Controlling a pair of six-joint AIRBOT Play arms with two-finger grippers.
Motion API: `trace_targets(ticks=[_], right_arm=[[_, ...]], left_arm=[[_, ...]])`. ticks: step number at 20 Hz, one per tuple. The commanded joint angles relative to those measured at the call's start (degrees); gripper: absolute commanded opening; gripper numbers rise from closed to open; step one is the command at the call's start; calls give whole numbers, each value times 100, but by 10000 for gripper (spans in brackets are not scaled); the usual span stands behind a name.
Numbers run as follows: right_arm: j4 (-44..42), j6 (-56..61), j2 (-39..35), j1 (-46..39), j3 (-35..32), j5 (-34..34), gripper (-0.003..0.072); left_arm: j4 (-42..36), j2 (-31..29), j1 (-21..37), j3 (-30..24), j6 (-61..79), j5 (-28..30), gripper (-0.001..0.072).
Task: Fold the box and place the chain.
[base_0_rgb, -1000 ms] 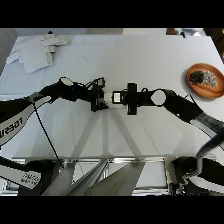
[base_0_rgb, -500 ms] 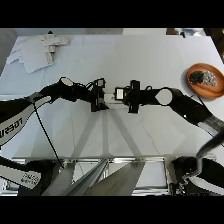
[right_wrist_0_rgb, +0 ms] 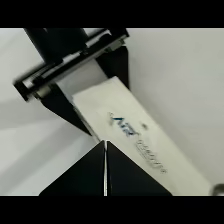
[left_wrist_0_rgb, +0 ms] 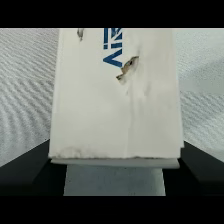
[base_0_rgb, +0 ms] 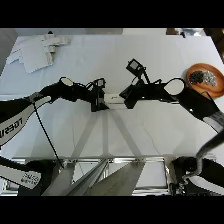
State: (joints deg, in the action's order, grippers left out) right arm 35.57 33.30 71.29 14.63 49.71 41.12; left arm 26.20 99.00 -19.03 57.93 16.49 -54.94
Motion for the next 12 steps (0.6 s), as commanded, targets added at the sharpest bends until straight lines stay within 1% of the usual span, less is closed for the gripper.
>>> trace_targets(ticks=[1,3,5,8,12], right_arm=[[-610,1379,494,-46,94,321,10],[-608,2041,833,-46,94,323,9],[-608,2444,1016,-42,94,295,9],[-535,2542,1123,-42,92,282,9],[-221,2671,1329,44,92,275,9]], left_arm=[[2,-2,0,0,0,7,276],[2,-4,0,0,0,7,276],[2,-2,0,0,0,7,276],[2,-2,0,2,0,7,276],[2,-2,0,0,0,4,276]])
